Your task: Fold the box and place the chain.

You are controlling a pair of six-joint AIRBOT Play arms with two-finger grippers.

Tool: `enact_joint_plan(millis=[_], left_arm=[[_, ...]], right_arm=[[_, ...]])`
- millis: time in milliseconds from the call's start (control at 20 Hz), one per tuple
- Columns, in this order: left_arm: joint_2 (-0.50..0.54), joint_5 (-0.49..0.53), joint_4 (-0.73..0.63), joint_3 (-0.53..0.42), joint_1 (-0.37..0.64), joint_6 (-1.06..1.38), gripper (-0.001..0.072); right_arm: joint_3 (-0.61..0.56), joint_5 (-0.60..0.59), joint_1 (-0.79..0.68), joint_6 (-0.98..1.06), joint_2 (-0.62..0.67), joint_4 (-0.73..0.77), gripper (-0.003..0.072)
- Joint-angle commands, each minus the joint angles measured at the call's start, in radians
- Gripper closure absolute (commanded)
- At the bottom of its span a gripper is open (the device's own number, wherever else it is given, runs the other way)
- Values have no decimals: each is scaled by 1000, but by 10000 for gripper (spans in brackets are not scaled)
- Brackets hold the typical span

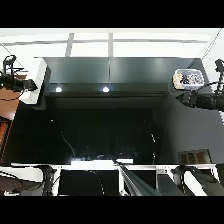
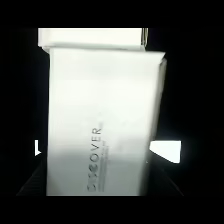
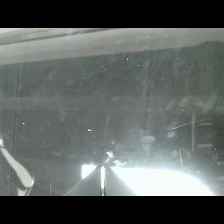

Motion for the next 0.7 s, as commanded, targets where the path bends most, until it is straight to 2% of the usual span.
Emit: enact_joint_plan(millis=[0, 200, 250, 300, 350, 400, 450, 500, 550, 650], left_arm=[[-4, -64, 5, 58, -1, -1, -2], [49, -322, -12, 245, -9, -100, 1], [83, -342, -34, 256, -19, -113, 12], [122, -343, -57, 248, -31, -158, 102], [164, -344, -75, 232, -50, -201, 247], [216, -339, -95, 197, -79, -217, 468], [269, -321, -109, 146, -117, -208, 646], [332, -280, -117, 71, -170, -173, 685], [395, -219, -112, -15, -226, -163, 685], [551, 18, -112, -262, -355, -64, 685]], right_arm=[[0, 18, 1, 5, 0, 4, 672], [30, 83, 1, 5, 0, 24, 673], [29, 103, 3, 5, 0, 31, 673], [29, 103, 17, 5, 0, 15, 673], [29, 92, 44, 3, 0, -17, 673], [29, 68, 77, 2, 0, -56, 673], [29, 23, 117, -3, 0, -110, 673], [27, -38, 152, -14, 0, -168, 672], [18, -119, 184, -18, 0, -217, 672], [-28, -327, 225, -18, -1, -256, 672]])
